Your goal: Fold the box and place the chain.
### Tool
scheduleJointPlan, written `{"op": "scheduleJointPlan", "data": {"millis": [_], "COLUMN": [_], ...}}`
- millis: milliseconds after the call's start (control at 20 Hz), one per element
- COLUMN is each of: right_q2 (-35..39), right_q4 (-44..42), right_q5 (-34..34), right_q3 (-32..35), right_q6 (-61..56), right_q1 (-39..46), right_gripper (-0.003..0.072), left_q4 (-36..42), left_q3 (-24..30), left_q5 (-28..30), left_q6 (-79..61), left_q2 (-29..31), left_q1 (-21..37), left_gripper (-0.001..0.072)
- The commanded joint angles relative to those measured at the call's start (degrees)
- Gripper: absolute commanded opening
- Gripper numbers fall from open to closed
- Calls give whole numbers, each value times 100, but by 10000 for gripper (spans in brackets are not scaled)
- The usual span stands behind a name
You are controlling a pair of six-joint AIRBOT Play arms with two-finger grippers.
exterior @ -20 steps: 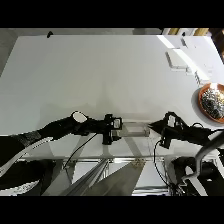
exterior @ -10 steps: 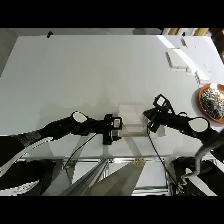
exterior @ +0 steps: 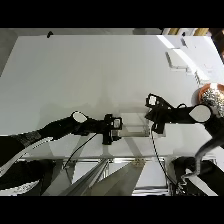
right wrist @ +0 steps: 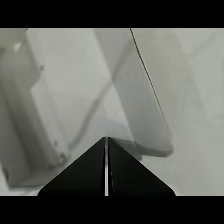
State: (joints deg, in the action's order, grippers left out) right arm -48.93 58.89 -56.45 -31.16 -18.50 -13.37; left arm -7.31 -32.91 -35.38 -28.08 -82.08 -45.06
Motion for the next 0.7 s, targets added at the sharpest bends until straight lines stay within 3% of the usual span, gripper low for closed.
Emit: {"op": "scheduleJointPlan", "data": {"millis": [0, 100, 300, 350, 650], "right_q2": [15, 24, 17, 15, -85], "right_q4": [776, 885, 778, 664, -743], "right_q5": [-1519, -1650, -1290, -1032, -247], "right_q3": [-400, -295, 232, 435, 1102], "right_q6": [807, 1145, 1427, 1545, 2658], "right_q1": [411, 625, 669, 671, 669], "right_gripper": [32, 217, 213, 171, 168], "left_q4": [-2, -2, 0, 0, 0], "left_q3": [2, 2, 2, 2, 2], "left_q5": [0, 0, 0, -2, 0], "left_q6": [0, 2, 2, 2, 2], "left_q2": [4, 4, 4, 4, 4], "left_q1": [2, 2, 0, 0, 0], "left_gripper": [273, 273, 273, 273, 273]}}
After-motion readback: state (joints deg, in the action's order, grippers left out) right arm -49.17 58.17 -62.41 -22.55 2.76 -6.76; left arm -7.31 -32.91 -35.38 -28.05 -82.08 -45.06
